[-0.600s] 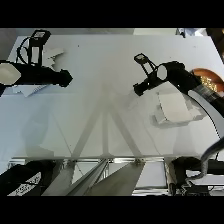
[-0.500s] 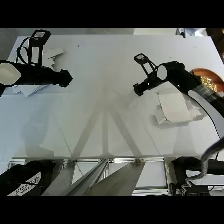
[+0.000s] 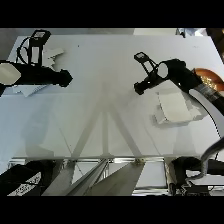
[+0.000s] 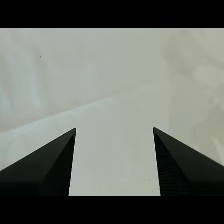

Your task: Fold the box and place the chain.

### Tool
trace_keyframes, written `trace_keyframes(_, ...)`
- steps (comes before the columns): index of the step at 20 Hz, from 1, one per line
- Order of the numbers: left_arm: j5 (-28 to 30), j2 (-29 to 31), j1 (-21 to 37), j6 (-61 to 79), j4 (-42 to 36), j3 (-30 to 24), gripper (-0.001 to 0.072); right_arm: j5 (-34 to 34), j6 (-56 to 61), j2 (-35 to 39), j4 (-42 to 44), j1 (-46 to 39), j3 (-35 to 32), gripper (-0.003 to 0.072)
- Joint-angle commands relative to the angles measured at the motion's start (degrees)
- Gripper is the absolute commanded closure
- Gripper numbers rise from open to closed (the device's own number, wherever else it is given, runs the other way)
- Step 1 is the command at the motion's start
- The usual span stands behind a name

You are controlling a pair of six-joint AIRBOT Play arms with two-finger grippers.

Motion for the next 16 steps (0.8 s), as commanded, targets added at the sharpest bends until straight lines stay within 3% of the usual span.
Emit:
trace_keyframes(1,0.0,-0.04,0.04,0.02,0.0,0.02,0.0172,1.44,-1.81,2.05,-0.7,0.02,1.64,0.0051)
trace_keyframes(6,0.0,-0.04,0.04,0.02,0.0,0.02,0.0172,0.48,-1.73,11.96,-3.34,-0.02,1.64,0.0052)
trace_keyframes(7,0.0,-0.04,0.04,0.02,0.0,0.02,0.0172,0.83,-1.73,14.25,-4.07,-0.02,1.64,0.008)
trace_keyframes(8,0.0,-0.04,0.04,0.02,0.0,0.02,0.0172,1.4,-1.75,16.79,-5.46,-0.02,1.64,0.0193)
trace_keyframes(9,0.0,-0.04,0.04,0.02,0.0,0.02,0.0172,2.25,-1.75,19.17,-6.8,-0.04,1.64,0.0234)
trace_keyframes(16,-0.02,-0.04,0.04,0.02,0.0,0.02,0.0172,14.12,-3.34,32.72,-7.91,-10.75,1.6,0.0231)
